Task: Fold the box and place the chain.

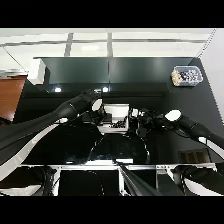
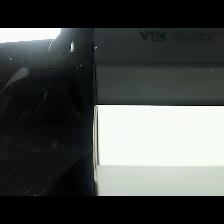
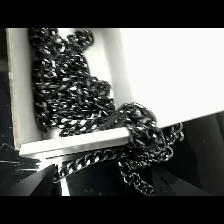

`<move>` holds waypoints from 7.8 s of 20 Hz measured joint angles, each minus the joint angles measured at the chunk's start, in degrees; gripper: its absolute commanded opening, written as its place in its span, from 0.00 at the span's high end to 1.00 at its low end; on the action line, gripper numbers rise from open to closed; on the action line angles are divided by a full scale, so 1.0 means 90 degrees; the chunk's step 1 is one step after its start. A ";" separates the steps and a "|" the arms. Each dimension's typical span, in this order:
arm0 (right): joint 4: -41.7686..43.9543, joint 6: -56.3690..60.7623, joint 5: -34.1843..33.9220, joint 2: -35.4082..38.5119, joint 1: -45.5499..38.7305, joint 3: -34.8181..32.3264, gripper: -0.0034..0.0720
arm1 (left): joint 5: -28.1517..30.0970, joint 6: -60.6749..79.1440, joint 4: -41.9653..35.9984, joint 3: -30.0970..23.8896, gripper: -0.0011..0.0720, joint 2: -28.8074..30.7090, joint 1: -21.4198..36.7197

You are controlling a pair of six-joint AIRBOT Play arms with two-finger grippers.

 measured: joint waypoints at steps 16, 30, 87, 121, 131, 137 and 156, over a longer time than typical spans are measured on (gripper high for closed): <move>-0.0780 0.1435 -0.0369 0.0386 -0.0119 0.0000 0.93 | 0.0000 0.0000 0.0002 0.0000 0.95 0.0000 0.0002; -0.0508 0.4738 0.1481 0.3468 -0.0685 0.1025 0.93 | -0.0002 0.0002 0.0000 0.0000 0.95 0.0000 0.0000; -0.1326 0.6630 0.2164 0.2052 -0.1319 0.0928 0.50 | 0.1472 0.9850 -0.4082 -0.3196 0.01 0.3055 0.2798; -0.1018 0.8259 0.1083 0.1625 -0.0942 0.1321 0.03 | 0.2210 1.6327 -0.5979 -0.3157 0.32 0.1321 0.2208; -0.1246 0.5899 0.1620 -0.0168 -0.0192 0.2630 0.03 | 0.2212 1.6308 -0.5979 -0.3157 0.32 0.1321 0.2205; -0.1906 0.4447 0.2769 -0.0051 0.0100 0.2686 0.03 | 0.2200 1.6303 -0.5979 -0.3157 0.32 0.1321 0.2205; -0.2188 0.3225 0.2283 -0.0185 0.0843 0.2482 0.65 | 0.2178 1.6298 -0.5979 -0.3157 0.32 0.1319 0.2205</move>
